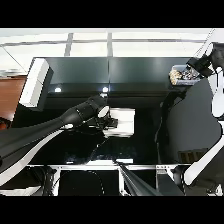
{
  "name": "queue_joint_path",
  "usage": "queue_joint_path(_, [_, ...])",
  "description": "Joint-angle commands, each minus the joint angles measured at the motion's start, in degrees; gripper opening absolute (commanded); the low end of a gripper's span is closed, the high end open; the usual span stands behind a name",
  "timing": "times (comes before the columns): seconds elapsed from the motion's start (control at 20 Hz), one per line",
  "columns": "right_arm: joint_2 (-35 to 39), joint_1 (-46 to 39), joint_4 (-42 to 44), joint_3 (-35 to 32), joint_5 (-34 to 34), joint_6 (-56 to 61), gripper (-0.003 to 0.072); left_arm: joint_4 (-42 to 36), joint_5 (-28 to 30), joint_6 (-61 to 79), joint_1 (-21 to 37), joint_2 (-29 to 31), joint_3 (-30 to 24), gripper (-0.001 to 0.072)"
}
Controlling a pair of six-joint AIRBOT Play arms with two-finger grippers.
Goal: Fold the box and place the chain.
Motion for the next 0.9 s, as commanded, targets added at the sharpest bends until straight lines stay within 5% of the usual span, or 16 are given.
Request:
queue_joint_path(0.0, [-0.92, -0.20, 0.74, 0.09, -2.29, 0.02, 0.0602, 0.85, 0.00, 0.04, 0.37, 0.00, 0.00, 0.0031])
queue_joint_path(0.2, [-1.81, -0.46, 0.79, -0.17, 0.00, -0.07, 0.0602, 0.66, 0.02, 0.02, 0.66, 0.00, 0.00, 0.0032])
queue_joint_path(0.35, [-1.84, -0.57, 2.54, -0.17, 0.57, -0.52, 0.0534, 0.42, 0.00, 0.02, 0.63, 0.00, 0.00, 0.0031])
queue_joint_path(0.5, [-1.75, -0.55, 2.93, -0.17, 2.27, -3.15, 0.0010, 0.42, 0.02, 0.02, 0.63, 0.00, 0.00, 0.0032])
queue_joint_path(0.85, [8.85, 1.27, 3.26, -0.17, 3.72, -21.20, 0.0016, 0.44, -0.04, 0.02, 0.61, 0.00, 0.00, 0.0031])
